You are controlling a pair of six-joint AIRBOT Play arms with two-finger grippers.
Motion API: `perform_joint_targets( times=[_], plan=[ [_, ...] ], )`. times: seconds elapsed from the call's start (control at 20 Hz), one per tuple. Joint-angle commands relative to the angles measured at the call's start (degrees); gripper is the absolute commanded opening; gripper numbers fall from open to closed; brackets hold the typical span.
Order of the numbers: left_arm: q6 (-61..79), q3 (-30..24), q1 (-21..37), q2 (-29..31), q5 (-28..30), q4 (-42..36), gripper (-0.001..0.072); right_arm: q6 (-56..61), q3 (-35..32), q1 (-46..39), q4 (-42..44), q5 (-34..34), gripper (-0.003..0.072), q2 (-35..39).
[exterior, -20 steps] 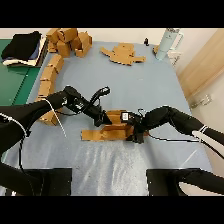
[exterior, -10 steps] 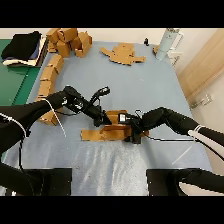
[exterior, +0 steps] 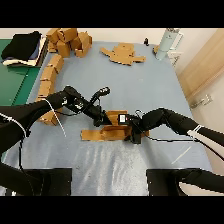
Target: Fold the box.
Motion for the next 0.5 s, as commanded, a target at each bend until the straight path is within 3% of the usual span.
perform_joint_targets(
  times=[0.0,0.25,0.3,0.35,0.45],
  plan=[
    [0.0,0.0,0.0,0.0,0.1,0.0,0.0014,0.2,-0.6,-0.1,-0.4,-0.1,0.0581,0.0],
    [0.0,0.0,0.0,0.0,0.1,0.0,0.0014,0.6,-0.6,-0.1,0.0,-0.2,0.0585,1.9],
    [0.0,0.0,0.0,0.0,0.1,0.0,0.0014,0.7,-0.6,-0.1,0.0,-0.2,0.0603,2.1],
    [0.0,0.0,0.0,0.0,0.1,0.0,0.0014,0.7,-0.6,-0.1,0.1,-0.3,0.0718,2.2],
    [0.0,0.0,0.0,0.0,0.1,0.0,0.0014,1.0,-0.6,0.0,0.3,-0.5,0.0715,2.2]
  ],
)
